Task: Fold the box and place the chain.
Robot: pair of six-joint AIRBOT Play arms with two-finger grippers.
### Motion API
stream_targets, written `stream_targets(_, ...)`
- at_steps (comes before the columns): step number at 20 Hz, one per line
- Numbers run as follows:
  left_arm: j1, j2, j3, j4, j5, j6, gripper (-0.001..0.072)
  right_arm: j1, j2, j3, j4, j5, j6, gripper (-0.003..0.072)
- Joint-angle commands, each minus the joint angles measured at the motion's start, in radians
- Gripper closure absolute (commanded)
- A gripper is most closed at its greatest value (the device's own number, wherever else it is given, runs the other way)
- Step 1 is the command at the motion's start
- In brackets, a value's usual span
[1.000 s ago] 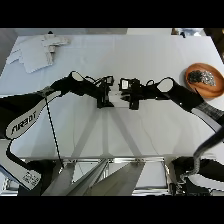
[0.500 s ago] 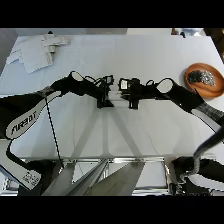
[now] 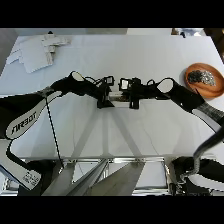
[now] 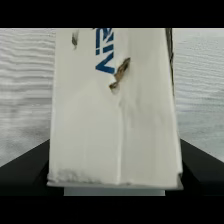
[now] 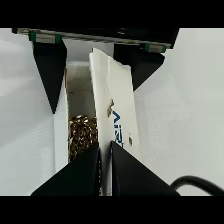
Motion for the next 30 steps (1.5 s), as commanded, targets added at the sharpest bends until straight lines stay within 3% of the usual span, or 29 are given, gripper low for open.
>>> stream_targets(1, 0.000, 0.000, 0.000, 0.000, 0.003, -0.003, 0.0432, 0.001, -0.002, -0.009, -0.015, 0.062, 0.000, 0.0607)
stream_targets(2, 0.000, 0.000, 0.000, 0.000, 0.003, -0.003, 0.0432, 0.001, -0.002, -0.013, -0.015, 0.078, 0.000, 0.0489)
stream_targets(3, 0.000, 0.000, 0.000, 0.000, 0.003, -0.003, 0.0432, 0.001, -0.002, -0.016, -0.015, 0.086, 0.000, 0.0437)
stream_targets(6, 0.000, 0.000, 0.000, 0.000, 0.004, -0.003, 0.0432, 0.001, -0.002, -0.021, -0.015, 0.093, 0.000, 0.0425)
stream_targets(8, 0.000, 0.000, 0.000, 0.000, 0.003, -0.003, 0.0432, 0.001, -0.001, -0.021, -0.015, 0.091, 0.000, 0.0328)
stream_targets(14, 0.000, 0.000, 0.000, 0.000, 0.004, -0.003, 0.0432, 0.000, 0.058, -0.021, -0.015, 0.079, 0.002, 0.0325)
stream_targets(17, 0.000, 0.000, 0.000, 0.000, 0.004, -0.003, 0.0432, 0.000, 0.120, -0.021, -0.014, 0.027, 0.108, 0.0326)
stream_targets(19, 0.000, 0.000, 0.000, 0.000, 0.003, -0.003, 0.0432, 0.000, 0.147, -0.021, -0.011, 0.017, 0.272, 0.0354)
stream_targets(23, 0.000, 0.000, 0.000, 0.000, 0.004, -0.003, 0.0432, 0.000, 0.133, -0.021, 0.003, 0.010, 0.712, 0.0644)
stream_targets(26, 0.000, 0.000, 0.000, 0.000, 0.003, -0.003, 0.0432, 0.000, 0.095, -0.021, 0.093, 0.017, 0.890, 0.0675)
stream_targets(30, 0.000, 0.000, 0.000, 0.000, 0.003, -0.003, 0.0432, 0.000, -0.005, -0.021, 0.271, 0.016, 0.953, 0.0675)
